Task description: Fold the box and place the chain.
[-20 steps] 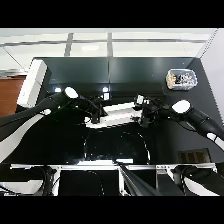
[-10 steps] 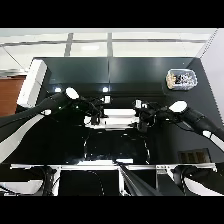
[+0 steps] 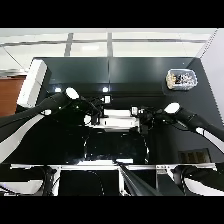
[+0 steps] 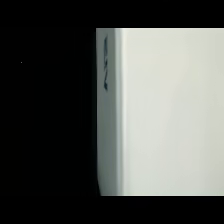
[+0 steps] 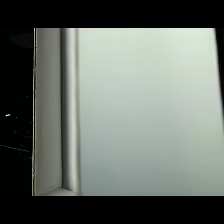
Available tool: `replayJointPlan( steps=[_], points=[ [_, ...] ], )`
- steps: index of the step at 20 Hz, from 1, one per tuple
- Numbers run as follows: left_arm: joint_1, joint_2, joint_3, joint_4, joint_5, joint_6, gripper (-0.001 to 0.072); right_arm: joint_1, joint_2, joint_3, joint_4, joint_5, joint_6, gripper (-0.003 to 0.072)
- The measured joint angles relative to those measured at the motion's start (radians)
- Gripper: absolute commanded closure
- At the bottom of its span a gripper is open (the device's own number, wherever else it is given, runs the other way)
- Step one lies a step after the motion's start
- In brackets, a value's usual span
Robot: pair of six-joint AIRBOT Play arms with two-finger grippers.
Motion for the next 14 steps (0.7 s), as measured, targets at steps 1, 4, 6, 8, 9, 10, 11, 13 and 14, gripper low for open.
replayJointPlan(
  steps=[1, 4, 6, 8, 9, 10, 11, 13, 14],
  points=[
    [0.0, 0.0, 0.0, 0.0, 0.0, 0.0, 0.068, 0.0, -0.002, 0.0, -0.001, -0.004, -0.001, 0.0033],
    [-0.001, 0.0, 0.0, -0.002, 0.002, 0.0, 0.068, -0.001, -0.006, 0.0, -0.006, -0.011, -0.003, 0.0032],
    [-0.001, 0.0, 0.0, -0.002, 0.002, 0.0, 0.0679, -0.001, -0.008, 0.0, -0.006, -0.014, -0.003, 0.0032],
    [-0.001, 0.0, 0.0, -0.002, 0.001, 0.0, 0.068, 0.0, -0.008, 0.0, -0.007, -0.016, -0.004, 0.0033],
    [-0.001, 0.0, 0.0, -0.002, 0.001, 0.0, 0.0679, 0.0, -0.008, 0.0, -0.008, -0.018, -0.004, 0.0033],
    [-0.001, 0.0, 0.0, -0.002, 0.001, 0.0, 0.0679, 0.0, -0.008, 0.0, -0.008, -0.019, -0.003, 0.0033],
    [-0.001, 0.0, 0.0, -0.002, 0.001, 0.0, 0.0679, 0.0, -0.008, 0.0, -0.008, -0.019, -0.003, 0.0059],
    [-0.001, 0.0, 0.0, -0.001, 0.002, 0.0, 0.068, 0.0, -0.008, 0.0, -0.008, -0.019, -0.002, 0.02],
    [-0.001, 0.0, 0.0, -0.001, 0.002, 0.0, 0.068, 0.0, -0.008, 0.0, -0.008, -0.019, -0.003, 0.02]
  ],
)
